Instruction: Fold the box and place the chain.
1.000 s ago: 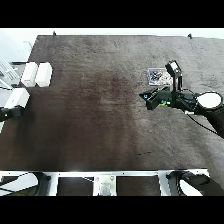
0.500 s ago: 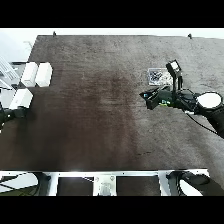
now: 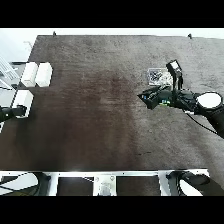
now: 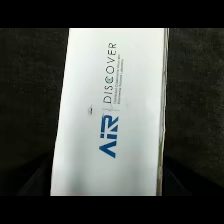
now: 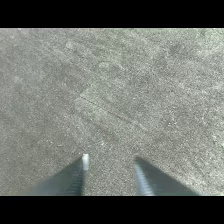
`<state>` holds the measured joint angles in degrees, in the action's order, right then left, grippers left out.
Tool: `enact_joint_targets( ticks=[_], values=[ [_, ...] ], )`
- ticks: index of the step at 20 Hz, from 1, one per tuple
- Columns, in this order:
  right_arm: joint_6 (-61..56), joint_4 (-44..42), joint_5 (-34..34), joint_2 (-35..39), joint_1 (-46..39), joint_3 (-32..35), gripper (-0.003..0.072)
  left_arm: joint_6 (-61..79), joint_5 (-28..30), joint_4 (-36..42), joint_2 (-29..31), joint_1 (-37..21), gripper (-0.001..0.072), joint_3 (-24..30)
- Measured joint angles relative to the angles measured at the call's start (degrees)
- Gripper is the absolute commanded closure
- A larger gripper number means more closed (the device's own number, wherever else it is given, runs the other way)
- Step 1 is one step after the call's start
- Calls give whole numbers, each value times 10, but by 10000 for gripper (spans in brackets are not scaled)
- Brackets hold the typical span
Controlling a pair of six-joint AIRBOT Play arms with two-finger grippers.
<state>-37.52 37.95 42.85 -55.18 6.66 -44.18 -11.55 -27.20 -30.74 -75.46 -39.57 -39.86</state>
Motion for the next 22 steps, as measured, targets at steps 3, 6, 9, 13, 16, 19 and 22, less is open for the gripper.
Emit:
enact_joint_targets(
  ticks=[3, 6, 9, 13, 16, 19, 22],
  values=[
    [0, 0, 0, 0, 0, 0, 149, -47, -5, -58, 49, 0, -11, 0],
    [-3, 0, 0, 0, 0, 0, 206, -87, -22, -101, 108, 0, -2, -1],
    [-25, 0, 0, 9, 0, 0, 674, -107, -78, -97, 175, 0, 688, -9],
    [-53, 0, -13, 60, 0, 0, 676, -40, -196, 49, 276, 1, 694, -23],
    [-77, 12, -57, 123, 0, 0, 677, -3, -227, 129, 357, 26, 694, -23],
    [-113, 43, -102, 185, 0, 4, 677, -7, -200, 157, 426, 81, 695, -5],
    [-160, 94, -125, 236, 0, 24, 677, -27, -155, 165, 466, 166, 694, 30]
  ],
)
